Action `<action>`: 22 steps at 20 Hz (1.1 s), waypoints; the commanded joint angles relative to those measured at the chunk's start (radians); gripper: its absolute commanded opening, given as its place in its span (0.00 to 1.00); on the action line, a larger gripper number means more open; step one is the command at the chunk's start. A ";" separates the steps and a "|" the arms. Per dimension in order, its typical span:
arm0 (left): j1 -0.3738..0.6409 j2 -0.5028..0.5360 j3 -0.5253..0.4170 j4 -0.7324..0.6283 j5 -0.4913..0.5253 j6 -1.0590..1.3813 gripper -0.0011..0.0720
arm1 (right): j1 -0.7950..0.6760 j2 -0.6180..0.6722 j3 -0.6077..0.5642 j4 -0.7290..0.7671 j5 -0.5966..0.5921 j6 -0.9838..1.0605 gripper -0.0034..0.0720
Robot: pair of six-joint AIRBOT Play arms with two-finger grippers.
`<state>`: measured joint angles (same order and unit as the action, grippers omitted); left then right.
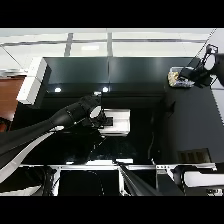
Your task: Fold the box and place the chain.
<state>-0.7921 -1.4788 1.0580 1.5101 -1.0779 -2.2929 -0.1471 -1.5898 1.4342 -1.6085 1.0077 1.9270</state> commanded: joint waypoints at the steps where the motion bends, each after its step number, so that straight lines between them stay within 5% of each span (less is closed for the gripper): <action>1: 0.001 0.000 0.001 0.000 0.000 0.000 0.05 | -0.079 -0.200 0.230 0.079 0.086 -0.088 0.92; 5: 0.001 0.000 0.001 0.000 0.000 0.000 0.05 | -0.090 -0.326 0.372 0.057 0.045 -0.088 0.92; 12: 0.001 0.000 0.001 0.000 -0.002 0.000 0.05 | -0.100 -0.405 0.375 0.014 0.002 -0.102 0.91; 13: 0.000 0.000 0.001 0.000 -0.005 0.000 0.05 | -0.100 -0.405 0.375 0.015 0.002 -0.115 0.81; 16: 0.001 0.000 0.001 -0.001 -0.004 0.000 0.05 | -0.100 -0.397 0.380 0.034 0.043 -0.116 0.05; 22: 0.001 0.000 0.001 -0.004 -0.005 0.000 0.05 | -0.085 -0.177 0.438 0.071 0.211 -0.289 0.06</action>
<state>-0.7921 -1.4788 1.0580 1.5093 -1.0821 -2.2929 -0.2420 -1.8744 1.8565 -1.5658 1.1458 1.7409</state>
